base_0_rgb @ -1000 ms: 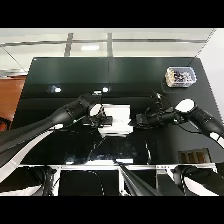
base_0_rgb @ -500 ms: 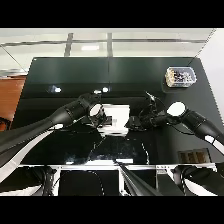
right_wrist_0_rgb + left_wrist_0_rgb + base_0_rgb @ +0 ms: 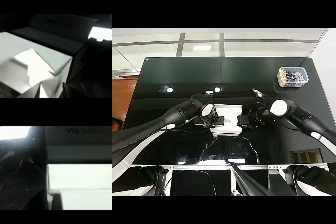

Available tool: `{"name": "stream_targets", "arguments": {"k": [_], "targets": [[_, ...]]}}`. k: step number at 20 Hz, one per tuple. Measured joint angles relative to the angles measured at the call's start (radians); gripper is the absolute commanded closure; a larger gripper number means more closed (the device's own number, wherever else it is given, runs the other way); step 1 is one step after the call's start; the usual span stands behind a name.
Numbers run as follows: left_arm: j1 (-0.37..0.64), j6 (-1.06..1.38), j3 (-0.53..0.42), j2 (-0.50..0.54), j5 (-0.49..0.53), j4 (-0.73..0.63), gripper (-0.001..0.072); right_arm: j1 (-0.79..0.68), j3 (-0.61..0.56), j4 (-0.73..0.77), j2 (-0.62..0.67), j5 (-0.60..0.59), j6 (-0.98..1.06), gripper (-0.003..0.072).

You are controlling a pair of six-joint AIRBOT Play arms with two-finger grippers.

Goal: Fold the box and place the chain.

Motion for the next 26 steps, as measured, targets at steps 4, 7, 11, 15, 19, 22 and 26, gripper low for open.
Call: {"name": "stream_targets", "arguments": {"k": [4,7,11,15,19,22,26], "targets": [[0.0,0.0,0.0,0.0,-0.001,0.0,0.0683,0.092,0.112,-0.194,-0.09,0.07,0.188,0.0459],[0.0,0.0,0.0,0.0,0.0,0.0,0.0683,0.143,0.168,-0.317,-0.132,0.111,0.305,0.0459],[0.0,0.0,0.0,0.0,0.001,0.0,0.0683,0.175,0.206,-0.418,-0.164,0.146,0.429,0.0459],[0.0,-0.001,0.0,0.0,0.0,0.0,0.0683,0.206,0.234,-0.488,-0.197,0.18,0.513,0.046],[0.0,-0.003,0.0,0.0,0.002,-0.001,0.0683,0.233,0.266,-0.547,-0.221,0.219,0.586,0.0459],[-0.001,0.0,0.0,0.0,0.001,-0.002,0.0683,0.247,0.275,-0.563,-0.234,0.246,0.612,0.0611],[0.0,-0.003,0.0,-0.001,-0.002,-0.003,0.0683,0.256,0.278,-0.558,-0.244,0.246,0.636,0.0673]]}}
